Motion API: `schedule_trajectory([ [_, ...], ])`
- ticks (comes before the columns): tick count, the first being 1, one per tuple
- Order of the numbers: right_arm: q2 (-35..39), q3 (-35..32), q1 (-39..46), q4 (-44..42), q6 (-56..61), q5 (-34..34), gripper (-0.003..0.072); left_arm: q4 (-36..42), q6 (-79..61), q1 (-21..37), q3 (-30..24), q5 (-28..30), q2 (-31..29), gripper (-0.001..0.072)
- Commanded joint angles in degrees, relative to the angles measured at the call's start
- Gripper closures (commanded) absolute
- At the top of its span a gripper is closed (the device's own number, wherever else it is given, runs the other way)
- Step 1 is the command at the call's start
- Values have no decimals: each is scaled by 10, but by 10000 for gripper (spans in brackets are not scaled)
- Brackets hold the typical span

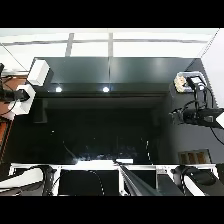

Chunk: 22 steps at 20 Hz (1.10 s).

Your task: Fold the box and place the chain.

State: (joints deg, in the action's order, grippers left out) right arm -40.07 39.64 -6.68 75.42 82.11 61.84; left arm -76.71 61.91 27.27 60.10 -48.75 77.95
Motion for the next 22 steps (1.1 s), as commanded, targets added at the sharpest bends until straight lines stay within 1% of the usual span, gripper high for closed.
schedule_trajectory([
  [1,0,0,0,-4,0,-20,674,-2,-18,-2,71,-9,69,346],
  [5,0,0,0,-4,0,-21,674,4,-21,-18,126,-15,127,346],
  [9,0,0,0,-4,4,-22,674,28,-21,-22,152,-7,157,337],
  [10,0,0,0,-4,4,-22,674,34,-21,-22,153,-7,160,225],
  [11,0,0,0,-4,4,-22,675,39,-21,-22,153,-8,162,48],
  [12,0,0,0,-4,4,-22,674,38,-20,-24,154,-8,161,-11],
  [13,0,0,0,-4,5,-22,674,33,-19,-26,160,-19,159,-11],
  [15,0,0,0,-7,5,-21,674,32,-16,-28,197,-62,149,-11],
  [18,0,0,0,-16,4,-26,674,43,-5,-28,283,-154,125,-9],
  [19,0,0,0,-18,4,-30,674,43,15,-28,316,-184,117,2],
  [20,0,0,0,-17,4,-40,674,45,40,-28,347,-212,113,155],
  [21,0,0,0,-17,4,-59,674,71,55,-28,372,-244,108,617],
  [22,0,0,0,-17,4,-85,674,134,44,-29,377,-268,97,685],
])
